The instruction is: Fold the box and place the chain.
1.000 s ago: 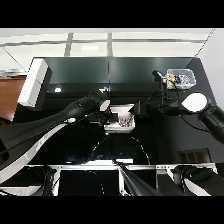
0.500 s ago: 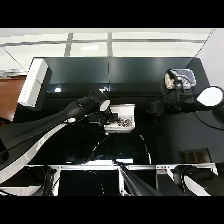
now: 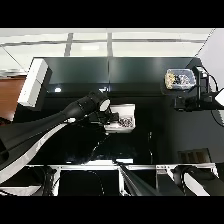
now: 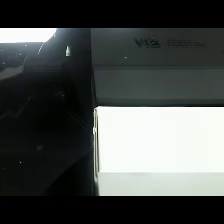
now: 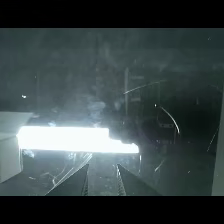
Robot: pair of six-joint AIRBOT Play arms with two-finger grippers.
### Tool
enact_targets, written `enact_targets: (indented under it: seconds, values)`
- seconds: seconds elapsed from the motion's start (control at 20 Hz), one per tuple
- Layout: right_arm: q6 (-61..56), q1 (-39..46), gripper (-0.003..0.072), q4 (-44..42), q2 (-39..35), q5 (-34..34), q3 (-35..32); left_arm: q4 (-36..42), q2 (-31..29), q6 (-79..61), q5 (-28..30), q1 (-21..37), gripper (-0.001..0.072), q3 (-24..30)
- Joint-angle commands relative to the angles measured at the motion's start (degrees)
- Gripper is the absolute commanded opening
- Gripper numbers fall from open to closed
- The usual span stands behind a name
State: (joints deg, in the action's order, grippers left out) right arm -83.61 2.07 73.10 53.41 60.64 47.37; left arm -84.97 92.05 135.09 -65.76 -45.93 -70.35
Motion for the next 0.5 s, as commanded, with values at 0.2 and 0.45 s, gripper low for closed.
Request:
enact_targets:
  seconds: [0.2,0.45]
  values:
    - [1.0,0.4,0.0204,0.4,0.0,-0.5,0.0,0.1,-0.1,1.3,-0.4,0.0,0.0432,-2.2]
    - [1.0,0.4,0.0204,0.4,0.0,-0.3,0.0,-0.3,-4.9,-8.1,-2.5,-0.5,0.0471,-4.0]
